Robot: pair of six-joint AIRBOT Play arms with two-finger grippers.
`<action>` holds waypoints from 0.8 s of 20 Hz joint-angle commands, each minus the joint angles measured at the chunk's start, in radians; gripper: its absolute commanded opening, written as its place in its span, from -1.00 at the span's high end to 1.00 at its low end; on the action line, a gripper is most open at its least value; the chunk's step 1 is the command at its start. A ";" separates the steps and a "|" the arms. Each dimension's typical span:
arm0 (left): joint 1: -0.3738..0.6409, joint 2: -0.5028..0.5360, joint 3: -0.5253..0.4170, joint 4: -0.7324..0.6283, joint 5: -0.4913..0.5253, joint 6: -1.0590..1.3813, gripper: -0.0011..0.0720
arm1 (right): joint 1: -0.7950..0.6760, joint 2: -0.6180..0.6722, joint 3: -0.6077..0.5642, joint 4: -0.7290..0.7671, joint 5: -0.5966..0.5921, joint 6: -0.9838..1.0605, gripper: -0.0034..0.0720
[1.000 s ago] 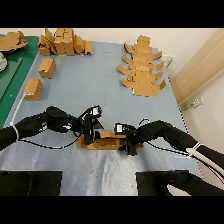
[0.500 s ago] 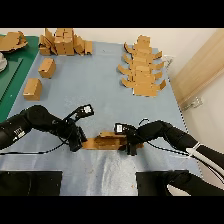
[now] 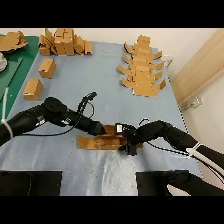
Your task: Fold the box.
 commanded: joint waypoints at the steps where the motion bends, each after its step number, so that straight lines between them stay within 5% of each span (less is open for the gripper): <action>1: 0.023 -0.143 0.087 -0.098 0.066 -0.003 0.93 | 0.000 0.000 0.000 0.000 0.000 0.000 -0.07; 4: 0.022 -0.203 0.131 -0.085 0.126 -0.036 0.94 | 0.000 0.000 0.000 0.000 0.000 0.000 -0.07; 7: 0.014 -0.237 0.154 0.098 0.115 -0.214 0.94 | 0.000 0.000 0.000 0.000 0.000 0.000 -0.07; 16: -0.031 -0.250 0.158 0.248 -0.011 -0.382 0.94 | 0.000 0.000 0.000 0.000 0.001 0.000 -0.07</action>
